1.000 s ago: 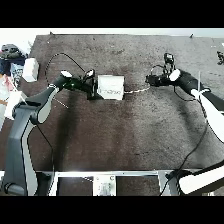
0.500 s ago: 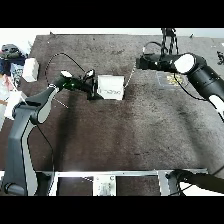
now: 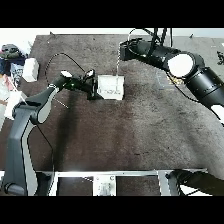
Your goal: Fold the box and place the chain.
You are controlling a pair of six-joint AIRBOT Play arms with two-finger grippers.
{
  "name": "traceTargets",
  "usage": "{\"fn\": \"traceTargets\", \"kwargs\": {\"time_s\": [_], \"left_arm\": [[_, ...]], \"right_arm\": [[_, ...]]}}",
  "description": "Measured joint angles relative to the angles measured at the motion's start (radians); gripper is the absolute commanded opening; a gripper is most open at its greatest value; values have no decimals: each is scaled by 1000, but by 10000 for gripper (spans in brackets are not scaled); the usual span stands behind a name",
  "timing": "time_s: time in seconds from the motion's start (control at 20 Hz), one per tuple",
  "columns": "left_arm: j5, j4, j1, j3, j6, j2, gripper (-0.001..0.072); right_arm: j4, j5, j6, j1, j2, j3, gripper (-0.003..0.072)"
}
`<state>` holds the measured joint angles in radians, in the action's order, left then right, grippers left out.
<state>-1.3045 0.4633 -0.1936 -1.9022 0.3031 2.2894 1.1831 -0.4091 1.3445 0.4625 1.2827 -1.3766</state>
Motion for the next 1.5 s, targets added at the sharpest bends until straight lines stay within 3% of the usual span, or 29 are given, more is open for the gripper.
{"fn": "traceTargets", "kwargs": {"time_s": [0.2,0.25,0.3,0.35,0.4,0.55,0.6,0.7,0.85,1.1,1.3,1.5], "left_arm": [[0,0,0,0,0,0,347],[0,0,0,0,0,0,347],[0,0,0,0,0,0,347],[0,0,0,0,0,0,347],[0,0,0,0,0,0,347],[0,0,0,0,0,0,347],[0,0,0,0,0,0,347],[0,0,0,0,0,0,347],[0,0,0,0,0,0,347],[0,0,0,0,0,0,347],[0,0,0,0,0,0,347],[0,0,0,0,0,0,347]], "right_arm": [[5,-32,-3,10,79,0,15],[8,-55,-3,11,104,0,67],[8,-76,-2,11,130,0,324],[10,-97,-3,12,153,0,394],[18,-119,-12,13,174,0,219],[62,-148,-48,3,206,-1,206],[75,-152,-67,-9,212,-2,155],[74,-153,-132,-49,220,-4,155],[-64,-200,-322,-145,258,-38,153],[-444,-416,-687,-318,436,-206,153],[-601,-601,-835,-372,598,-360,154],[-689,-741,-943,-381,671,-417,154]]}}
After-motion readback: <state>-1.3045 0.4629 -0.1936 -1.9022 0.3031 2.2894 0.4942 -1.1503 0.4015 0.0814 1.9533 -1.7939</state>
